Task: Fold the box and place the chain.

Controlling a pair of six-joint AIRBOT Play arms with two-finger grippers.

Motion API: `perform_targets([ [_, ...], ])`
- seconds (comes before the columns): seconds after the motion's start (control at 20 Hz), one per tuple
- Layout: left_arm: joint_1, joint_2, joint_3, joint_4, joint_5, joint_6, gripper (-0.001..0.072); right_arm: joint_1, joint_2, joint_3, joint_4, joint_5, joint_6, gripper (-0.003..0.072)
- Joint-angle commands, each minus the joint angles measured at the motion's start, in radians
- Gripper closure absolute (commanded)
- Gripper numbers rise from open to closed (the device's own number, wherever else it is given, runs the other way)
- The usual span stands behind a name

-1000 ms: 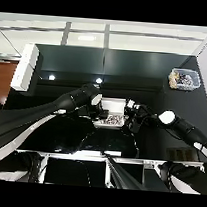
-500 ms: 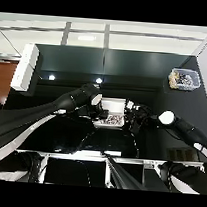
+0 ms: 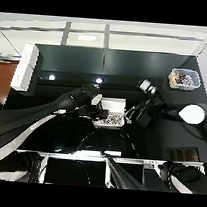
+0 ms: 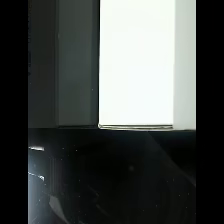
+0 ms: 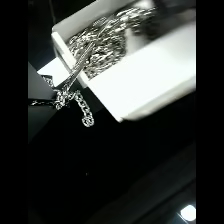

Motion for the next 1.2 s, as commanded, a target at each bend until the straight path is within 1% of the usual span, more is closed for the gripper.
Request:
perform_targets([
  [0.0,0.001,0.0,0.001,0.0,-0.001,0.0,0.0679,0.0,0.064,0.19,0.014,0.143,0.235,0.0672],
  [0.2,0.001,0.0,0.001,0.0,-0.001,0.0,0.0679,0.0,0.064,0.364,0.183,0.161,0.262,0.0672],
  [0.35,0.001,0.0,0.001,0.0,-0.001,0.0,0.0679,0.0,0.064,0.468,0.262,0.158,0.262,0.0672],
  [0.45,0.001,0.0,0.001,0.0,-0.001,0.0,0.0679,0.0,0.064,0.525,0.301,0.142,0.262,0.0672],
  [0.55,0.001,0.0,0.001,0.0,-0.001,0.0,0.0679,0.0,0.063,0.555,0.339,0.132,0.262,0.0671],
  [0.7,0.001,0.0,0.001,0.0,-0.001,0.0,0.0679,0.001,0.046,0.556,0.377,0.166,0.264,0.0672],
  [0.9,0.001,0.0,0.001,0.0,-0.002,0.0,0.0679,0.001,-0.024,0.549,0.38,0.232,0.264,0.0672],
  [1.0,0.001,0.0,0.001,0.0,-0.001,0.0,0.0679,0.003,-0.061,0.512,0.39,0.247,0.263,0.0672],
  [1.15,0.001,0.0,0.001,0.0,-0.001,0.0,0.0679,0.003,-0.089,0.394,0.397,0.241,0.263,0.0672],
])
